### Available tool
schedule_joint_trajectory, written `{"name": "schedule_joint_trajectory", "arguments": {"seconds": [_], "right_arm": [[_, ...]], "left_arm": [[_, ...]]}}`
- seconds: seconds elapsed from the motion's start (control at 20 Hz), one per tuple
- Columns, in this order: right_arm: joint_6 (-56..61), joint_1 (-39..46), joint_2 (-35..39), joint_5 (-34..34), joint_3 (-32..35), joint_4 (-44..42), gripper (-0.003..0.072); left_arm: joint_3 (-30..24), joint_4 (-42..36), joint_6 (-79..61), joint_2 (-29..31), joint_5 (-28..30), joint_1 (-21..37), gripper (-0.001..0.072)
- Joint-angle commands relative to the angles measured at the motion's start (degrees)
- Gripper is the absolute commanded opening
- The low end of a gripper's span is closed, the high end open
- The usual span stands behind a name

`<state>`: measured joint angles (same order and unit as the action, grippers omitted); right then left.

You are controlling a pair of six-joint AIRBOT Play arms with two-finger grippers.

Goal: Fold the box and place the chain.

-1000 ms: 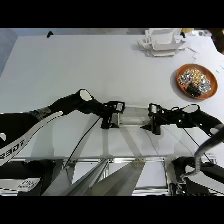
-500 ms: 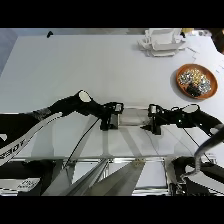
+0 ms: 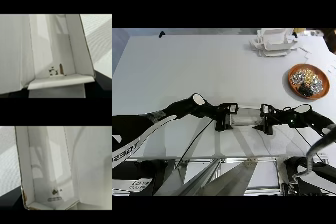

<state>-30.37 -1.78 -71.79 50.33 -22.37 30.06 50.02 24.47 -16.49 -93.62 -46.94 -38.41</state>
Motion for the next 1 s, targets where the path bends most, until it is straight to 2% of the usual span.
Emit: {"name": "schedule_joint_trajectory", "arguments": {"seconds": [0.0,0.05,0.1,0.95], "right_arm": [[-0.11,0.0,0.0,0.04,0.0,0.07,0.0411],[-0.11,0.0,0.0,0.02,0.0,0.07,0.0411],[-0.11,0.0,0.0,0.02,0.0,0.07,0.0411],[-0.11,0.0,0.0,0.02,0.0,-0.09,0.0411]], "left_arm": [[-0.04,-0.02,0.02,-0.13,0.37,-0.24,0.0311],[-0.04,-0.02,0.02,-0.13,0.15,-0.24,0.0123],[-0.04,-0.02,0.02,-0.13,0.07,-0.26,0.0007],[-0.04,-0.04,0.0,-0.13,-0.44,-0.24,0.001]]}}
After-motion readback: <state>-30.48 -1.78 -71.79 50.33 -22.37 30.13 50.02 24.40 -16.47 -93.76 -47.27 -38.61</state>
